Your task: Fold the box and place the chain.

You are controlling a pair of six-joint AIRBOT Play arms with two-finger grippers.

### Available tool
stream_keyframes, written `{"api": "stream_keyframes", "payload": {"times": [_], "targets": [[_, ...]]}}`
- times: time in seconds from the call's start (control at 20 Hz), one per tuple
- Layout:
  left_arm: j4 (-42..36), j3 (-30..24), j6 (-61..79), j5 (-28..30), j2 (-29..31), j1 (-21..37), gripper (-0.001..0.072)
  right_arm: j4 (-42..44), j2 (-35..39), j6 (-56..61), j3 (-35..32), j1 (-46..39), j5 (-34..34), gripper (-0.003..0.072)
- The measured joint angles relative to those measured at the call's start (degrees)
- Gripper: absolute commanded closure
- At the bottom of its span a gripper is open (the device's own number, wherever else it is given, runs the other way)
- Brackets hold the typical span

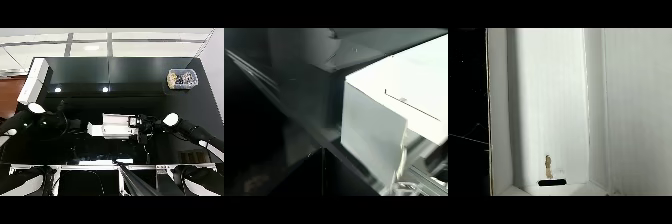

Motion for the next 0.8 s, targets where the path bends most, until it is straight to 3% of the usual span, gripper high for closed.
{"api": "stream_keyframes", "payload": {"times": [0.2,0.5,0.55,0.6,0.65,0.7,0.8], "targets": [[-2.12,-0.74,-1.46,5.05,0.0,-5.25,0.0687,0.0,0.0,0.0,0.0,0.0,0.0,0.0592],[-9.38,-0.98,3.13,6.14,0.0,-6.88,0.0683,0.0,0.0,0.0,0.0,0.0,0.0,0.0592],[-11.21,-0.96,4.2,6.14,0.0,-6.93,0.0652,0.0,0.0,0.0,0.0,0.0,0.0,0.0592],[-12.44,-0.98,4.98,6.12,0.0,-6.99,0.0442,0.0,0.0,0.0,0.0,0.0,0.0,0.0592],[-13.64,-0.98,5.53,6.01,0.0,-7.02,0.0183,0.0,0.0,0.0,0.0,0.0,0.0,0.0592],[-14.47,-0.96,5.84,6.03,0.0,-7.06,0.0085,0.0,0.0,-0.02,0.0,0.0,0.0,0.0592],[-15.54,-0.98,6.38,5.95,0.0,-7.06,0.0084,0.0,0.0,0.0,0.0,0.0,0.0,0.0592]]}}
